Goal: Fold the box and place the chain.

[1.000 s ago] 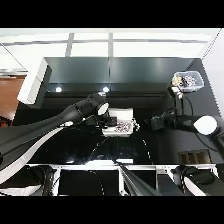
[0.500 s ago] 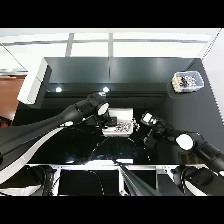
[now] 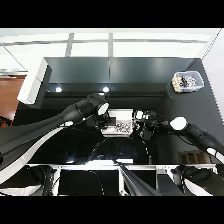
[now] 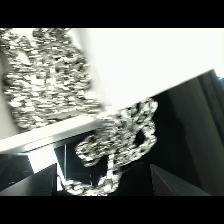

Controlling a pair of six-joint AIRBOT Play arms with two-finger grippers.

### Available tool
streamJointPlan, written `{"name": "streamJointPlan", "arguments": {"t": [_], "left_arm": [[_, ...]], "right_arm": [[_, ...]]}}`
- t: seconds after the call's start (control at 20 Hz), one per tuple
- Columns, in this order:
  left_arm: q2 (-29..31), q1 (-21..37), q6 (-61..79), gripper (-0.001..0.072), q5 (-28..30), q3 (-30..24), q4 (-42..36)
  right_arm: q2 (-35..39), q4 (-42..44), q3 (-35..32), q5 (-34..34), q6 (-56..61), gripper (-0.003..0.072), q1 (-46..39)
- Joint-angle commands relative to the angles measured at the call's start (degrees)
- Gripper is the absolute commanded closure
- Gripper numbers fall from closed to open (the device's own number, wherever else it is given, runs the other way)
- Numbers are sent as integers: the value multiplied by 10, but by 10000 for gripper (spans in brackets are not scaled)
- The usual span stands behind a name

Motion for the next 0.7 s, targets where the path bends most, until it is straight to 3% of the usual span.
{"name": "streamJointPlan", "arguments": {"t": [0.0,0.6,0.65], "left_arm": [[0,0,0,682,0,0,0],[0,0,0,682,1,0,0],[0,0,0,682,1,0,0]], "right_arm": [[-32,76,18,30,-102,-11,-30],[-69,56,36,19,-86,-9,-15],[-69,52,36,20,-85,113,-15]]}}
